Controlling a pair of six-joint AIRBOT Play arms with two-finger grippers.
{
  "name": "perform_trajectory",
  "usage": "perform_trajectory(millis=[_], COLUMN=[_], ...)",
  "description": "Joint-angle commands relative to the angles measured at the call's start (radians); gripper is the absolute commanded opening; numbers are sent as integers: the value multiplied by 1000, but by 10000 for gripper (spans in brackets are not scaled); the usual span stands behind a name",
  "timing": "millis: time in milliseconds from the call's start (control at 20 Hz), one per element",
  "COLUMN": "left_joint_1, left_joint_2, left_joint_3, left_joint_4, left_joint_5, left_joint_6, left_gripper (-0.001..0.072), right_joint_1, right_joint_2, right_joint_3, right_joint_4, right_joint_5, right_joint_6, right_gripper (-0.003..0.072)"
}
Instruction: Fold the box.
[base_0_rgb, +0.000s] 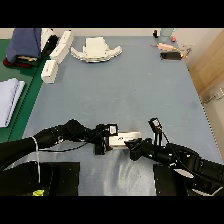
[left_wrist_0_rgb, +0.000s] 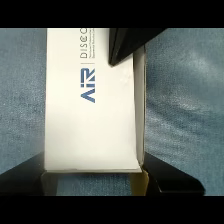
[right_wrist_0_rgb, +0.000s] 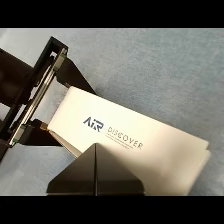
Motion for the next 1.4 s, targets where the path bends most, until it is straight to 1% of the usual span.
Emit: perform_trajectory(millis=[0, 200, 300, 400, 550, 600, 700, 800, 900, 1000, 1100, 1150, 1250, 1350], left_joint_1=[1, 1, 1, 1, 1, 1, 1, 1, 1, 1, 1, 1, 1, 1], left_joint_2=[0, 0, 0, 0, 0, 0, 0, 0, 0, 0, 0, 0, 0, 0], left_joint_3=[1, 1, 1, 1, 1, 1, 1, 1, 1, 1, 1, 1, 1, 1], left_joint_4=[0, 0, 0, 0, 0, 0, 0, 0, 0, 0, 0, 0, 0, -7], left_joint_5=[0, 0, 0, 0, 0, 0, 0, 0, 0, 0, 0, 0, 0, 1], left_joint_6=[0, 0, 0, 0, 0, 0, 0, 0, 0, 0, 0, 0, 0, -1], left_gripper=[515, 515, 515, 515, 515, 515, 515, 515, 515, 515, 515, 515, 515, 515], right_joint_1=[1, 0, -8, -26, -79, -97, -146, -202, -249, -294, -344, -367, -414, -445], right_joint_2=[0, 55, 108, 145, 157, 154, 128, 72, -9, -109, -217, -268, -362, -428], right_joint_3=[-1, 29, 61, 95, 169, 198, 272, 357, 452, 551, 637, 670, 722, 759], right_joint_4=[2, -10, -70, -141, -286, -331, -375, -374, -371, -360, -328, -305, -254, -219], right_joint_5=[30, 11, 14, 67, 291, 381, 599, 809, 983, 1139, 1246, 1276, 1313, 1313], right_joint_6=[0, -2, -3, -4, -19, -36, -61, -105, -151, -151, -150, -150, -138, -129], right_gripper=[0, 1, 1, 1, 1, 1, 1, 1, 1, 1, 1, 1, 2, 2])
